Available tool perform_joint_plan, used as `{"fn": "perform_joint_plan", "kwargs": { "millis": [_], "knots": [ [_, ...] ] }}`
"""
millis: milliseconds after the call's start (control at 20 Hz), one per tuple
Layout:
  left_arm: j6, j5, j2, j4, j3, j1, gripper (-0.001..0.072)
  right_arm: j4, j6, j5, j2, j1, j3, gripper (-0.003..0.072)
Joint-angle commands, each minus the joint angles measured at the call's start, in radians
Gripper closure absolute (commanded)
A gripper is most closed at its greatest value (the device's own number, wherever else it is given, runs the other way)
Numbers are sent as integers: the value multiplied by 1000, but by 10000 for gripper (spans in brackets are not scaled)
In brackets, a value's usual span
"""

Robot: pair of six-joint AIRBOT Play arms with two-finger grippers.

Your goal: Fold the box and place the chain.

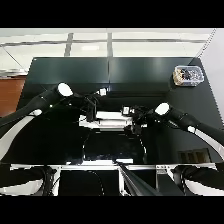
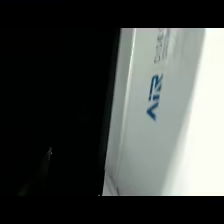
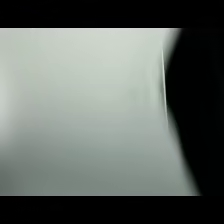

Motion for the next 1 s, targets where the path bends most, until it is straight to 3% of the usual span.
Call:
{"fn": "perform_joint_plan", "kwargs": {
  "millis": [0,100,150,200,250,300,400,500,600,750,850,950],
  "knots": [
    [-247,-48,99,225,2,64,0,-1,1,7,-1,0,1,263],
    [-448,-145,163,344,1,126,5,-1,1,7,0,0,1,278],
    [-528,-220,179,330,1,157,51,-1,1,7,0,0,1,281],
    [-592,-313,182,287,1,180,200,-1,1,7,0,0,1,465],
    [-648,-405,178,225,-8,193,459,-1,1,7,0,0,1,649],
    [-677,-463,172,149,-27,196,683,0,1,6,0,0,1,673],
    [-659,-446,158,-100,-119,171,683,0,1,6,0,0,1,673],
    [-525,-310,138,-311,-213,111,683,0,1,6,0,0,1,674],
    [-394,-176,128,-457,-232,68,683,0,1,6,0,0,1,673],
    [-282,78,128,-617,-219,62,683,0,1,6,0,0,1,674],
    [-270,242,121,-639,-212,60,683,0,1,6,0,0,1,673],
    [-274,278,88,-608,-210,70,683,0,1,6,0,0,1,673]
  ]
}}
